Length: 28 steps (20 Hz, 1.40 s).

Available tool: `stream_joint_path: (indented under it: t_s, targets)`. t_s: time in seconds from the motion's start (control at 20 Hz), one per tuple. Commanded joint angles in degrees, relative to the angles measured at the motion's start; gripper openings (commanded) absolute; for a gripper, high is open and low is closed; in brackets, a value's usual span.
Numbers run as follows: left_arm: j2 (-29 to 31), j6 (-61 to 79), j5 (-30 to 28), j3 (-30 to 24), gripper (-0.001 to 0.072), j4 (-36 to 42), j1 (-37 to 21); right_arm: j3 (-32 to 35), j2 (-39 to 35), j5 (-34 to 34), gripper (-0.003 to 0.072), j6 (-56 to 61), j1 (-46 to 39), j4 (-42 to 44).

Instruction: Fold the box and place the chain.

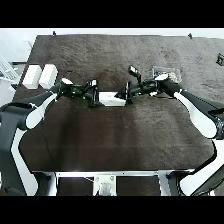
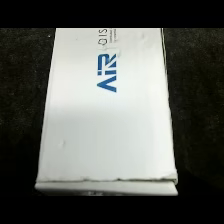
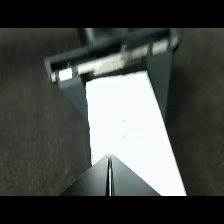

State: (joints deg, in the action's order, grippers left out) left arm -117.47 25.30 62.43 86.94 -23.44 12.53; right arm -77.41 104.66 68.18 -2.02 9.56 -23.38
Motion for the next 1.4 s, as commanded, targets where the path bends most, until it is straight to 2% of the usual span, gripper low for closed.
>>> stream_joint_path:
  t_s: [0.0, 0.2, 0.3, 0.45, 0.7, 0.85, 0.95, 1.05, 1.15, 1.25, 1.35]
  targets:
    - [0.0, 0.0, 0.1, 0.0, 0.0579, 0.0, 0.0, 0.4, 1.5, -2.3, 0.001, 4.5, 0.6, -4.2]
    - [0.0, 0.0, 0.0, 0.0, 0.0579, 0.0, 0.0, 0.3, 1.6, -3.1, 0.001, 9.1, 1.6, -9.6]
    - [0.0, 0.0, 0.0, 0.0, 0.0579, 0.0, 0.0, 0.1, -0.2, -2.6, 0.0009, 8.6, 1.4, -7.8]
    - [0.0, 0.1, 0.0, 0.0, 0.0579, 0.0, 0.0, 0.0, -9.4, -3.4, 0.0009, 6.1, 0.4, -0.3]
    - [0.0, 0.1, -0.1, 0.0, 0.0579, 0.0, 0.0, 0.8, -27.0, -5.7, 0.0008, 16.1, -2.0, -0.2]
    - [0.0, 0.1, 0.0, 0.0, 0.0579, 0.0, 0.0, 9.6, -38.9, -9.2, 0.0008, 23.3, -2.8, -5.7]
    - [0.0, 0.1, -0.1, 0.0, 0.0579, 0.0, 0.0, 20.6, -48.0, -16.2, 0.0008, 26.8, -2.8, -9.5]
    - [0.0, 0.1, -0.1, 0.0, 0.0579, 0.3, 0.0, 32.1, -56.2, -24.1, 0.0008, 28.2, -2.8, -9.4]
    - [0.0, 0.1, -0.3, 0.0, 0.0578, 2.1, 0.0, 40.3, -61.8, -28.3, 0.0009, 29.1, -2.8, -9.0]
    - [0.1, 0.1, -2.1, 0.0, 0.0579, 2.1, -0.1, 44.1, -64.7, -28.9, 0.0009, 29.1, -2.8, -9.0]
    - [0.1, 0.1, -3.2, 0.0, 0.0579, 2.1, -0.1, 44.8, -65.2, -28.9, 0.0009, 30.4, -2.8, -9.0]
